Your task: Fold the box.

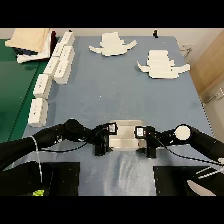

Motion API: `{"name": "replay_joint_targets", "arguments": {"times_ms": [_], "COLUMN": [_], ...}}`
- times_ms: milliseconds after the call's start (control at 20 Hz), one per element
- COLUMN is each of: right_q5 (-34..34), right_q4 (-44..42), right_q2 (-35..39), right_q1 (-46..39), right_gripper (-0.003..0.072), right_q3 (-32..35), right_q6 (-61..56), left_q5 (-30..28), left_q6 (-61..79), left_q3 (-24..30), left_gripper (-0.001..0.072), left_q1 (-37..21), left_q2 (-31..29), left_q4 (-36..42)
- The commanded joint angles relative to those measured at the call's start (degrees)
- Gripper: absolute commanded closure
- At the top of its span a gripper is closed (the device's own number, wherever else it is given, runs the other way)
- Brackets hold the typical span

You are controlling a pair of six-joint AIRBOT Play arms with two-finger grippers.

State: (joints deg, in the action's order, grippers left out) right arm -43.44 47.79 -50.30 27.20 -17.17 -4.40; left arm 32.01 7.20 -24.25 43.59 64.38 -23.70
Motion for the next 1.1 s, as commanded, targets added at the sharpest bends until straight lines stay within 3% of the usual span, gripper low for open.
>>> {"name": "replay_joint_targets", "arguments": {"times_ms": [0,600,700,1050], "right_q5": [0.0,-0.1,0.7,-2.5], "right_q4": [0.0,-0.8,-1.4,7.3], "right_q2": [0.0,0.0,0.2,7.4], "right_q1": [0.0,0.0,0.0,0.0], "right_gripper": [0.0184,0.0184,-0.0031,-0.0029], "right_q3": [0.0,0.0,-0.1,-0.1], "right_q6": [0.0,-0.1,-0.1,-3.3], "left_q5": [-0.5,-0.5,-0.5,-0.5], "left_q6": [-0.4,-0.4,-0.4,-0.4], "left_q3": [0.0,0.0,0.0,0.0], "left_gripper": [0.0249,0.0249,0.0249,0.0249], "left_q1": [0.1,0.1,0.1,0.1], "left_q2": [0.0,0.0,0.0,0.0], "left_q4": [-0.3,-0.3,-0.3,-0.3]}}
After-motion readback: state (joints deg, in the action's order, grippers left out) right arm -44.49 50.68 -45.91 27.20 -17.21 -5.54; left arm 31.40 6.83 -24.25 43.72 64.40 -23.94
